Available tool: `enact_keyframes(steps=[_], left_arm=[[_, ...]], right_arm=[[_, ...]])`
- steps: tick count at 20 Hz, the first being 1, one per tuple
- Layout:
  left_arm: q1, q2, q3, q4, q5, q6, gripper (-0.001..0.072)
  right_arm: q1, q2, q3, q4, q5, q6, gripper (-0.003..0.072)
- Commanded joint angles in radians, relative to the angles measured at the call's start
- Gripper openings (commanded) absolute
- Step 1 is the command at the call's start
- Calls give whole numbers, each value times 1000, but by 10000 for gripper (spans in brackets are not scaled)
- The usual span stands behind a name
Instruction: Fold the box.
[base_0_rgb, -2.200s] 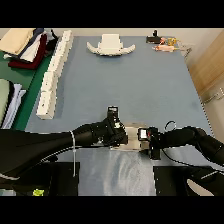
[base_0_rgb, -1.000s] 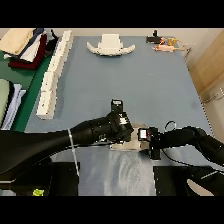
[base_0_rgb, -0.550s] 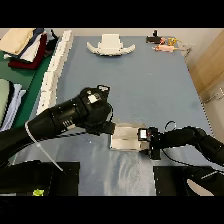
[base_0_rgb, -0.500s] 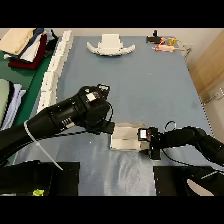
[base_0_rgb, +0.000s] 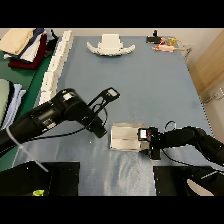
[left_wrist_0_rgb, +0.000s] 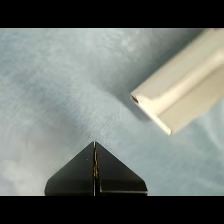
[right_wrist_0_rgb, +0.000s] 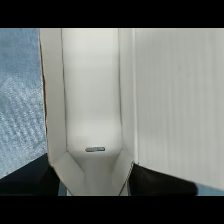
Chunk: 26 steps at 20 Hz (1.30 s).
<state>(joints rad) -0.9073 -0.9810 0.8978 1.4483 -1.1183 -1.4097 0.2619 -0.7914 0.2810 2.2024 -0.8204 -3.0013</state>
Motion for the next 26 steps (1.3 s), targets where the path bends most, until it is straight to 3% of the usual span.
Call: enact_keyframes(steps=[1, 2, 3, 6, 12, 17, 26], left_arm=[[104, 155, -233, -227, 217, 562, 125], [131, 180, -292, -279, 277, 677, 612], [151, 189, -339, -331, 351, 729, 720], [160, 166, -430, -470, 520, 918, 720], [160, 18, -451, -700, 509, 1368, 720], [159, -64, -450, -894, 517, 1560, 720], [142, -97, -450, -990, 517, 1643, 720]], right_arm=[[0, 1, 0, 0, 0, 0, 506], [0, 1, 0, 0, 0, 0, 507], [0, 1, 1, 0, 0, 0, 506], [0, 1, 0, 0, 0, 0, 507], [0, 1, 0, 0, 0, 0, 506], [0, 1, 0, 0, 0, 0, 506], [0, 1, 0, 0, 0, 0, 506]])
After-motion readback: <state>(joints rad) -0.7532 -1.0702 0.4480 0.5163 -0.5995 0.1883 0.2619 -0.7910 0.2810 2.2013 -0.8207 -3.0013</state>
